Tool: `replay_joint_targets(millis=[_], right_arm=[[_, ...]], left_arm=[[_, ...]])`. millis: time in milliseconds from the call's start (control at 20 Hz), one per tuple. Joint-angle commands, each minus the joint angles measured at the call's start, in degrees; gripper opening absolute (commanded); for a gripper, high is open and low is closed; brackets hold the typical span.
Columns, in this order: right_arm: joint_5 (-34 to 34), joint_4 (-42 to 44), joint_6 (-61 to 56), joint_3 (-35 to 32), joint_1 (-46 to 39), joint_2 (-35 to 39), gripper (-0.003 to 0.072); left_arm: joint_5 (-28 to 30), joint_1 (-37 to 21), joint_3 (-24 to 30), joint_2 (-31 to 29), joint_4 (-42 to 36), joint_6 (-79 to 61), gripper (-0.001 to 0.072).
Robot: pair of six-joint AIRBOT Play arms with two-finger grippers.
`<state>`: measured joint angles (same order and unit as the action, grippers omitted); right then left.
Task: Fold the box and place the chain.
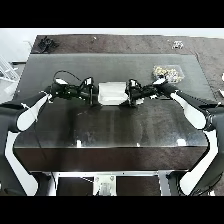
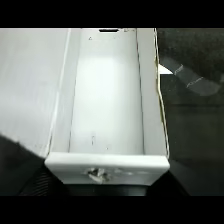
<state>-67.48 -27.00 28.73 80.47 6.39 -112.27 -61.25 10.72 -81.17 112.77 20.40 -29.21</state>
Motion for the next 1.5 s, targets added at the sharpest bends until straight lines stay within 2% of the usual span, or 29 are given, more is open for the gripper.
replay_joint_targets(millis=[0, 600, 650, 750, 850, 1450], right_arm=[[-0.09, -0.02, 0.02, -0.02, 0.0, 0.0, 0.0576], [-0.09, -0.02, 0.0, -0.02, 0.0, 0.0, 0.0576], [-0.09, -0.02, 0.02, -0.02, 0.0, 0.0, 0.0576], [-0.09, -0.04, 0.02, -0.02, 0.0, 0.0, 0.0576], [-0.09, -0.02, 0.02, -0.02, 0.0, 0.0, 0.0576], [-0.09, -0.02, 0.02, -0.02, 0.0, 0.0, 0.0576]], left_arm=[[2.19, 1.29, 0.02, 0.02, -0.35, -1.33, 0.072], [2.84, 1.77, 0.02, 0.61, -2.6, -2.91, 0.0703], [2.78, 1.77, 0.02, 0.61, -2.58, -2.82, 0.0641], [2.71, 1.77, 0.02, 0.61, -2.34, -2.82, 0.0426], [2.75, 1.77, 0.02, 0.61, -2.34, -2.82, 0.035], [3.34, 1.75, 0.02, 0.52, -2.67, -2.78, 0.0356]])
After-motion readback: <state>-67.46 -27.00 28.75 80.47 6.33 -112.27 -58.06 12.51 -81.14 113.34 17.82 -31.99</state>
